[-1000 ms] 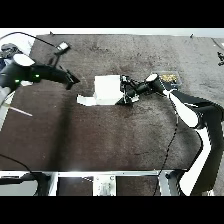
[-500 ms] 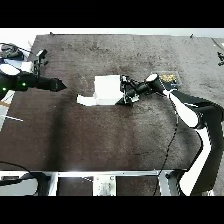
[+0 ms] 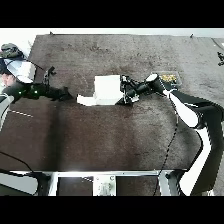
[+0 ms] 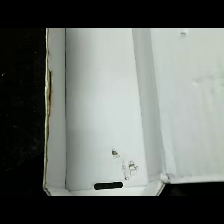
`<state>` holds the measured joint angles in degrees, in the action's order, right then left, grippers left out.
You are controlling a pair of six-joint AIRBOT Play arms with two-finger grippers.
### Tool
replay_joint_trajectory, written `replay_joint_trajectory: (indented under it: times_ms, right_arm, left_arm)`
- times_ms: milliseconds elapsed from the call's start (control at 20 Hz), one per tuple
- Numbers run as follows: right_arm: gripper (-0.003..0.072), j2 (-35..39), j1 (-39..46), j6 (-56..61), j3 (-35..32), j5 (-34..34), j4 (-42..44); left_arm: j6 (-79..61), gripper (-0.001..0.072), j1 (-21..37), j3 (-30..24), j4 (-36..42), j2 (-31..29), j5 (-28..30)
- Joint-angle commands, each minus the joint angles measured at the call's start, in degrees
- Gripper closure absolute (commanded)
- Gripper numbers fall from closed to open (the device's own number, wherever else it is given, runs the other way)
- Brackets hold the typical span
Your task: Fold the box and place the chain.
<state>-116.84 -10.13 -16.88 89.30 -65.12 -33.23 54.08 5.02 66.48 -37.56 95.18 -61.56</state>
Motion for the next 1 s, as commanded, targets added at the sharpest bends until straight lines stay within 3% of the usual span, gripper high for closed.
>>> replay_joint_trajectory:
  times_ms: [0,550,800,950]
  right_arm:
    - [0.0243,0.0,0.0,0.0,0.0,0.0,0.0]
    - [0.0242,0.0,0.0,0.0,0.0,0.0,0.0]
    - [0.0242,0.0,0.0,0.0,0.0,0.0,0.0]
    - [0.0242,0.0,0.0,0.0,0.0,0.0,0.0]
  left_arm:
    - [-0.1,0.07,0.2,0.0,1.2,2.0,1.4]
    - [-0.5,0.0699,-4.6,0.0,8.5,8.3,3.0]
    - [-0.9,0.0698,-8.3,0.0,11.3,8.5,5.3]
    - [-4.1,0.0698,-9.9,0.2,17.0,8.5,3.9]
